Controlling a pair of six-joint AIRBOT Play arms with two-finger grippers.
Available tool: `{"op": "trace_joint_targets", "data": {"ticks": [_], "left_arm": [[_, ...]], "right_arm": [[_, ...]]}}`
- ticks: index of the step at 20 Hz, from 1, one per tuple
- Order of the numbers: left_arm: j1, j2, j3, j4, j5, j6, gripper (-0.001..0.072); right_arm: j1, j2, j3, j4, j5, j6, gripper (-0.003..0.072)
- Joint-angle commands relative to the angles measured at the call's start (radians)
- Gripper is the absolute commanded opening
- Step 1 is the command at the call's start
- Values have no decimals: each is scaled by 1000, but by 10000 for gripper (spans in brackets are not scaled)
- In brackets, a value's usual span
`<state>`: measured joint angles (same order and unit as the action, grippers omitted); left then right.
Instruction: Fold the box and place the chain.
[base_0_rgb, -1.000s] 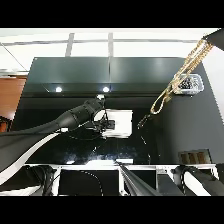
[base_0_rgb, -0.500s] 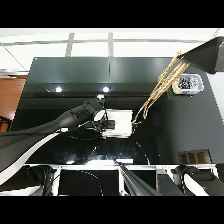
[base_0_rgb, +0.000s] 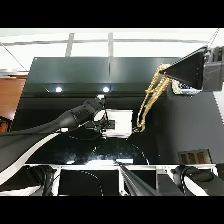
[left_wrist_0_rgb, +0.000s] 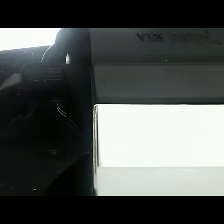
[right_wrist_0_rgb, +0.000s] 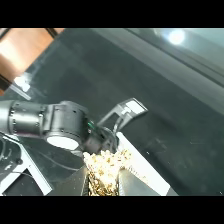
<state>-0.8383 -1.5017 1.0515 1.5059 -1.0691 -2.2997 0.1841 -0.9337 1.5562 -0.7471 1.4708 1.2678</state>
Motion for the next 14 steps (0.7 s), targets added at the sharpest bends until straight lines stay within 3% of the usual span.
{"op": "trace_joint_targets", "data": {"ticks": [1, 7, 14], "left_arm": [[1, 0, 1, 0, 9, 0, 30], [0, 0, 1, 0, 18, 0, 30], [0, 0, 1, 0, 18, 0, 30]], "right_arm": [[29, 0, 0, 55, -49, 1, 3], [32, 0, 0, 210, -149, -17, 3], [37, -24, 0, 215, -195, -20, 3]]}}
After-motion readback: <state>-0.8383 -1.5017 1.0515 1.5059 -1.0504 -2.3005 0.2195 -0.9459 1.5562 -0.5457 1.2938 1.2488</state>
